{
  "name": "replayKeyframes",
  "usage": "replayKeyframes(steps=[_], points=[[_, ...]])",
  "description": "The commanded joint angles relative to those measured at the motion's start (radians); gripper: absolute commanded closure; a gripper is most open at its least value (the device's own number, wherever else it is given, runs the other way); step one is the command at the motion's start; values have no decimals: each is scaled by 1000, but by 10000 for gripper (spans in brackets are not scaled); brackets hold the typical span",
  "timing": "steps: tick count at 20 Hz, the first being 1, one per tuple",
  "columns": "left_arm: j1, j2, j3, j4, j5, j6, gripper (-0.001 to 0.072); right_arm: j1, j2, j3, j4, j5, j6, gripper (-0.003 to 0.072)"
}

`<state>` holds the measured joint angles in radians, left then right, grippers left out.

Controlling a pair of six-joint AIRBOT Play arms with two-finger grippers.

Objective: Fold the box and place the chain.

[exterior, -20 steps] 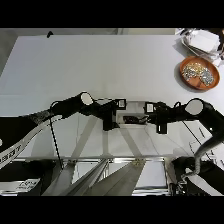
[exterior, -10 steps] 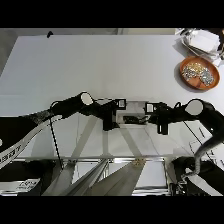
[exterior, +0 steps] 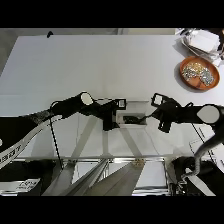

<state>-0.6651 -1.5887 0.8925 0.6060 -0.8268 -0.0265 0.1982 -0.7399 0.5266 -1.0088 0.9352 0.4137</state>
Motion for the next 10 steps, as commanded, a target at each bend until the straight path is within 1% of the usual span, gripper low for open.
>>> replayKeyframes(steps=[1, 2, 5, 7, 10], points=[[1, 0, 1, 0, 0, 0, 396, 14, 96, 1, 281, -38, 114, 677], [1, 0, 1, 0, 0, 0, 396, 32, 92, 1, 308, -53, 114, 677], [1, 0, 1, 0, 0, 0, 396, 113, 42, 1, 306, -141, 190, 676], [1, 0, 1, 0, 0, 0, 396, 169, -29, 1, 305, -175, 192, 676], [1, 0, 1, 0, 0, 0, 396, 193, -139, 1, 305, -193, 237, 670]])
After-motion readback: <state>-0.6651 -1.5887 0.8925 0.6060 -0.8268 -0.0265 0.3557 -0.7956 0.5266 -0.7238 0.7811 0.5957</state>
